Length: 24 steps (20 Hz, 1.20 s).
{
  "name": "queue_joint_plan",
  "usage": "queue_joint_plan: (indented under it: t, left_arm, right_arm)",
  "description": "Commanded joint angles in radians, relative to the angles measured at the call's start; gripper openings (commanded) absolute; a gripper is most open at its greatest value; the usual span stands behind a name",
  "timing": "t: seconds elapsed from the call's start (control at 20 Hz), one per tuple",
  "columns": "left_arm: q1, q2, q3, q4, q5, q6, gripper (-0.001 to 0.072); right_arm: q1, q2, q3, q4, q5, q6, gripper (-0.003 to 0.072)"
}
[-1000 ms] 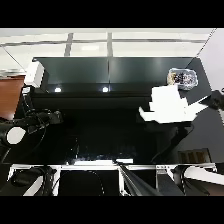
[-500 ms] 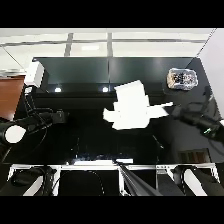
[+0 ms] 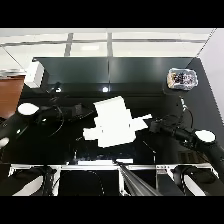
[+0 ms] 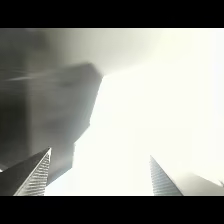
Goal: Fold the box and place the chain.
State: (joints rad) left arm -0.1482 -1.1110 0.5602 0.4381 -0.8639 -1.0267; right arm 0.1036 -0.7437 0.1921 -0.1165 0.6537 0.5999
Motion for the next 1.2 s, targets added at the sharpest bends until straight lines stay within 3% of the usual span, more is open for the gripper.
queue_joint_plan:
  t: [0.0, 0.1, 0.3, 0.45, 0.6, 0.7, 0.85, 0.95, 1.05, 1.15]
  left_arm:
    - [-0.025, -0.259, 0.123, -0.067, -0.25, 0.194, 0.0689]
    - [-0.044, -0.344, 0.169, -0.016, -0.303, 0.214, 0.0689]
    - [-0.047, -0.468, 0.235, -0.053, -0.463, 0.303, 0.0688]
    - [-0.047, -0.498, 0.264, -0.053, -0.522, 0.369, 0.0662]
    - [-0.05, -0.498, 0.283, -0.017, -0.575, 0.461, 0.0367]
    - [-0.061, -0.498, 0.294, 0.064, -0.578, 0.463, 0.0321]
    - [-0.101, -0.498, 0.314, 0.176, -0.577, 0.464, 0.0094]
    - [-0.113, -0.498, 0.323, 0.179, -0.568, 0.475, 0.0026]
    - [-0.111, -0.489, 0.333, 0.179, -0.554, 0.473, 0.0025]
    - [-0.111, -0.456, 0.338, 0.182, -0.549, 0.473, 0.0024]
  right_arm:
    - [0.069, 0.003, -0.005, 0.003, -0.027, 0.01, 0.0011]
    - [0.084, 0.003, -0.005, 0.004, -0.025, 0.01, 0.0011]
    - [0.088, 0.003, -0.005, 0.0, 0.001, 0.01, 0.0011]
    - [0.087, 0.003, -0.005, -0.016, -0.005, 0.01, 0.0011]
    - [0.087, 0.003, -0.005, -0.019, -0.005, 0.01, 0.0011]
    - [0.087, 0.003, -0.005, -0.019, -0.008, 0.01, 0.0011]
    - [0.087, 0.003, -0.005, -0.037, -0.01, 0.01, 0.0011]
    - [0.087, 0.003, -0.005, -0.043, -0.009, 0.01, 0.0038]
    - [0.086, 0.003, -0.002, -0.045, -0.005, 0.009, 0.0622]
    - [0.063, 0.003, 0.056, -0.183, 0.058, 0.009, 0.0643]
